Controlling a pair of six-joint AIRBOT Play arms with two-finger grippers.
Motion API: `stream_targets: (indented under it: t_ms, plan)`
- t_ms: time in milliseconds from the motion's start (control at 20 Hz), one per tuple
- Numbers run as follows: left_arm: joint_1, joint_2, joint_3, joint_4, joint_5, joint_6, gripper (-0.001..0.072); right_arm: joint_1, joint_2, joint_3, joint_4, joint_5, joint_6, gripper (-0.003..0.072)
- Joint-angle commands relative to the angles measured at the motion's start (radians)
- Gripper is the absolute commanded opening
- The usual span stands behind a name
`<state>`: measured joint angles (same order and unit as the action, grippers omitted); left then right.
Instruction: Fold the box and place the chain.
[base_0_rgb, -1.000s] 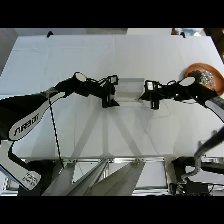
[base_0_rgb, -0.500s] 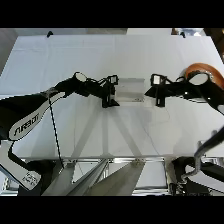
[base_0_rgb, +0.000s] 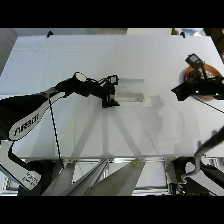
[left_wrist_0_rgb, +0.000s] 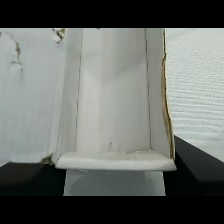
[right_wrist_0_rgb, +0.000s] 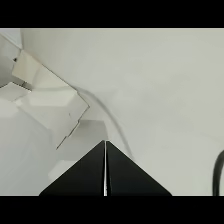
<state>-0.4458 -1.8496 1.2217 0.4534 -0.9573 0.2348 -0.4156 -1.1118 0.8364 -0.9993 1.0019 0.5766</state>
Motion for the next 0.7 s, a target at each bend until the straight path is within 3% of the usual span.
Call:
stream_targets:
  t_ms: [0, 250, 650]
  plan:
    - [0.000, 0.000, 0.000, 0.000, 0.000, 0.001, 0.0157, -0.039, -0.048, 0.000, -0.082, 0.079, 0.293, 0.0004]
    - [0.000, 0.000, 0.000, 0.000, 0.000, 0.001, 0.0157, -0.039, -0.193, -0.035, 0.016, 0.110, 0.358, 0.0004]
    - [0.000, 0.000, 0.000, 0.000, 0.000, 0.001, 0.0157, 0.031, -0.338, -0.050, 0.259, 0.048, 0.226, 0.0002]
